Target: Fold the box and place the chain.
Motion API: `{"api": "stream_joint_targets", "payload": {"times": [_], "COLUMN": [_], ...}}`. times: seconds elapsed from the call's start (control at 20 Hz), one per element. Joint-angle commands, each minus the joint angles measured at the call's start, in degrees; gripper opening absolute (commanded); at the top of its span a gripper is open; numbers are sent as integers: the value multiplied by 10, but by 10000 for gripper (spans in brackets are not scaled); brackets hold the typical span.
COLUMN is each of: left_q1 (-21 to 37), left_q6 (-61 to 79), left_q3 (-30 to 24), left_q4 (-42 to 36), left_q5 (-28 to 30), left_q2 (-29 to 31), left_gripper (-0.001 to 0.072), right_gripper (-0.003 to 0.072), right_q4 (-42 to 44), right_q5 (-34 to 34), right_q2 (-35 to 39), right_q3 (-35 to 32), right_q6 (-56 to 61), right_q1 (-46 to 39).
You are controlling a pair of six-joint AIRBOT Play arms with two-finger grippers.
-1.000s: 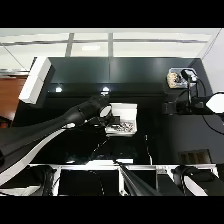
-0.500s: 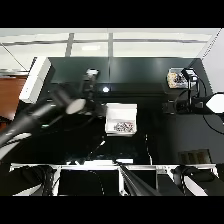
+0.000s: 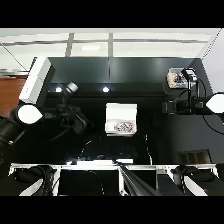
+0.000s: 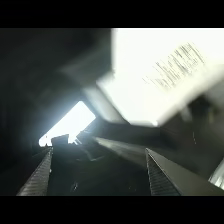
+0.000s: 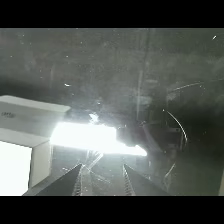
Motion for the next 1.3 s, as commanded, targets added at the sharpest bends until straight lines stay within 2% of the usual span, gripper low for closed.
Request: {"api": "stream_joint_targets", "payload": {"times": [0.0, 0.1, 0.2, 0.35, 0.45, 0.65, 1.25], "left_q1": [-12, -12, -12, -13, -13, -13, -40], "left_q6": [441, 484, 567, 604, 611, 608, 601], "left_q3": [-56, -43, -25, 0, 10, 22, 43], "left_q4": [-101, -111, -142, -233, -244, -249, -248], "left_q5": [19, 12, 28, 36, 36, 60, 61], "left_q2": [-40, -90, -144, -213, -244, -254, -273], "left_gripper": [720, 720, 719, 718, 718, 716, 714], "right_gripper": [314, 314, 314, 314, 314, 314, 314], "right_q4": [3, 4, 5, 6, 10, 19, 20], "right_q5": [0, -1, -1, -2, -2, -8, -26], "right_q2": [0, 0, 0, 0, 0, 0, 0], "right_q3": [0, -2, -5, -14, -25, -44, -47], "right_q6": [19, 21, 23, 30, 31, 31, 31], "right_q1": [0, 0, 0, 0, 0, 0, 0]}}
